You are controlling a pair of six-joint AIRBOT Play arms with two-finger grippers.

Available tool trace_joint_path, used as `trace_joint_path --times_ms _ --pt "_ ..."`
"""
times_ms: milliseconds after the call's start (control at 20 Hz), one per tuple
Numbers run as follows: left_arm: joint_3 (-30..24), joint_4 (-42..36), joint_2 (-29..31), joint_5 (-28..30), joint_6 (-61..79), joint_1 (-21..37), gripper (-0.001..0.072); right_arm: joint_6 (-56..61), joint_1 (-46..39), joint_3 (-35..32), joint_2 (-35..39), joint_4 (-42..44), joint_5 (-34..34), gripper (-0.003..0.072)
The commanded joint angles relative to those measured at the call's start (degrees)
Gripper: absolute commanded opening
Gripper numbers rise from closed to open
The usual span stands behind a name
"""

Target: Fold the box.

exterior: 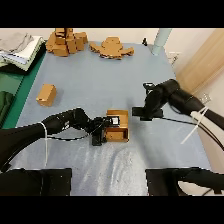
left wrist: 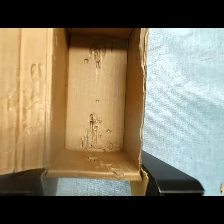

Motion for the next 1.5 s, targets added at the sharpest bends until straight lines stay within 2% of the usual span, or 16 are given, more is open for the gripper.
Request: trace_joint_path --times_ms 0,100,200,300,450,650,900,1100,1200,1450 --pt "0.0 0.0 0.0 0.0 0.0 0.0 0.0523 -37.9 -15.8 1.2 -6.8 38.3 1.9 0.0001" --pt "0.0 0.0 0.0 0.0 0.0 0.0 0.0523 -49.9 -20.3 4.2 -13.1 52.0 -7.1 0.0001" --pt "0.0 0.0 0.0 0.0 0.0 0.0 0.0523 -52.3 -20.7 8.5 -19.4 54.8 -14.8 0.0001" --pt "0.0 0.0 0.0 0.0 0.0 0.0 0.0523 -53.0 -18.8 10.5 -22.9 54.8 -19.2 0.0001" --pt "0.0 0.0 0.0 0.0 0.0 0.0 0.0523 -58.9 -15.3 10.2 -22.3 54.2 -21.1 0.0002" --pt "0.0 0.0 0.0 0.0 0.0 0.0 0.0523 -65.3 -11.4 4.6 -15.4 51.8 -20.0 0.0001" --pt "0.0 0.0 0.0 0.0 0.0 -0.1 0.0523 -65.8 -7.3 -5.6 -3.6 41.1 -9.1 0.0001" --pt "0.0 0.0 0.0 0.0 0.0 -0.1 0.0523 -65.9 -2.4 -7.8 3.6 36.9 -0.6 0.0001" --pt "0.0 0.0 0.0 0.0 0.0 -0.1 0.0523 -65.9 0.9 -8.8 5.9 32.3 3.9 0.0002" --pt "0.0 0.0 0.0 0.0 0.0 -0.1 0.0523 -66.0 8.4 -15.6 10.4 28.1 16.5 0.0002"
